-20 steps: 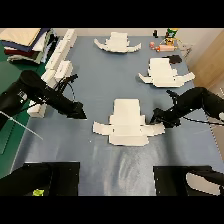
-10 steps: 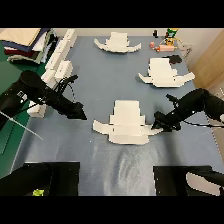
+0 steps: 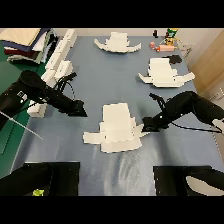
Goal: Fold the box.
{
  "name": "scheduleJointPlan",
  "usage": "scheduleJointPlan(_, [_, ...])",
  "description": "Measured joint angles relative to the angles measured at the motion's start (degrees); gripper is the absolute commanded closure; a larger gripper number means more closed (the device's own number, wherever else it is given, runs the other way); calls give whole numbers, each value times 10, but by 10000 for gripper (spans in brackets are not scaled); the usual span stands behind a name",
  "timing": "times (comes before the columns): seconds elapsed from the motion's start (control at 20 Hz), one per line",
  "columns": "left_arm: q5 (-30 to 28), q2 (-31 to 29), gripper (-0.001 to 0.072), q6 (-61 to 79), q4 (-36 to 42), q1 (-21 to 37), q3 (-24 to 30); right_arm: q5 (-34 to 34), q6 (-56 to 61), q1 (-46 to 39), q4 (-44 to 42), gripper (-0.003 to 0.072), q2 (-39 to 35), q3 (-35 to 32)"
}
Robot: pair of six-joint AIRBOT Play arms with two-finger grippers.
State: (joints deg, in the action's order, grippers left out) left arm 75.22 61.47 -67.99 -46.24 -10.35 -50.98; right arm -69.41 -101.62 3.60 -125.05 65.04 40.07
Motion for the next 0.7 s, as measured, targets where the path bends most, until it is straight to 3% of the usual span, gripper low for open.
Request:
scheduleJointPlan(0.25, [43,0,696,33,0,4,0,74,5,66,0,686,-56,-53])
scheduleJointPlan(0.4, [38,0,685,46,0,25,0,114,11,94,0,686,-70,-91])
scheduleJointPlan(0.45, [32,1,399,49,0,34,0,126,11,100,1,686,-72,-98])
scheduleJointPlan(0.5, [22,2,170,50,0,42,1,136,12,105,1,686,-74,-103])
scheduleJointPlan(0.7, [-8,21,169,59,15,55,1,165,14,115,1,686,-77,-112])
